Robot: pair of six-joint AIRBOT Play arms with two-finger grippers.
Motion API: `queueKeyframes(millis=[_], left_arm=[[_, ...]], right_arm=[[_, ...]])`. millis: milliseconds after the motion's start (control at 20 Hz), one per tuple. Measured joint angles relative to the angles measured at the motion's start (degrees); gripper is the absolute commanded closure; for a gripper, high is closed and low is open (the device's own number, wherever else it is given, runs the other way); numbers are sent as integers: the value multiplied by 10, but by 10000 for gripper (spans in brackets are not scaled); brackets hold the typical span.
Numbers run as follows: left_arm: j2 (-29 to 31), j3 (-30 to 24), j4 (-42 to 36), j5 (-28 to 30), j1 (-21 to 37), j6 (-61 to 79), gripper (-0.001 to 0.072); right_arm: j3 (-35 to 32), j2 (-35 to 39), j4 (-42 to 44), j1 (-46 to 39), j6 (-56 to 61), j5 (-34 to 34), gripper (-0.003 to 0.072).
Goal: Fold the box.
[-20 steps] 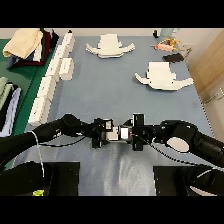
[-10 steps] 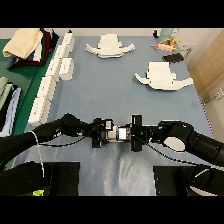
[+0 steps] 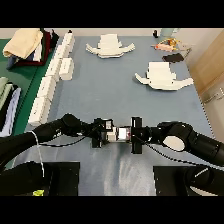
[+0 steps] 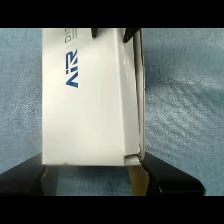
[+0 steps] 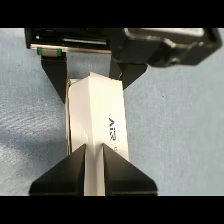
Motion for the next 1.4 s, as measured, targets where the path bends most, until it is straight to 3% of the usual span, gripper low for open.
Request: queueKeyframes(millis=[500, 650, 850, 900, 950, 1000, 1150, 1400], left_arm=[[0, 0, 0, -1, 0, 0, 185], [0, 0, 0, -1, 0, 0, 184], [0, 0, 0, 0, 0, 0, 185], [0, 0, 0, 0, 0, 0, 184], [0, 0, 0, 0, 0, 0, 184], [0, 0, 0, 0, 0, 0, 185], [0, 0, 0, 0, 0, 0, 185], [0, 0, 0, 0, 0, 0, 184]], right_arm=[[0, -13, 11, 4, -2, 17, 547], [0, -14, 14, 4, -2, 24, 414], [3, 4, 16, 4, 2, 13, 395], [3, 9, 17, 4, 10, 8, 435], [4, 12, 20, 4, 23, 3, 600], [3, 15, 27, 4, 38, 2, 668], [-16, 19, 87, 4, 76, -31, 670], [-86, 22, 241, 20, 49, -155, 670]])
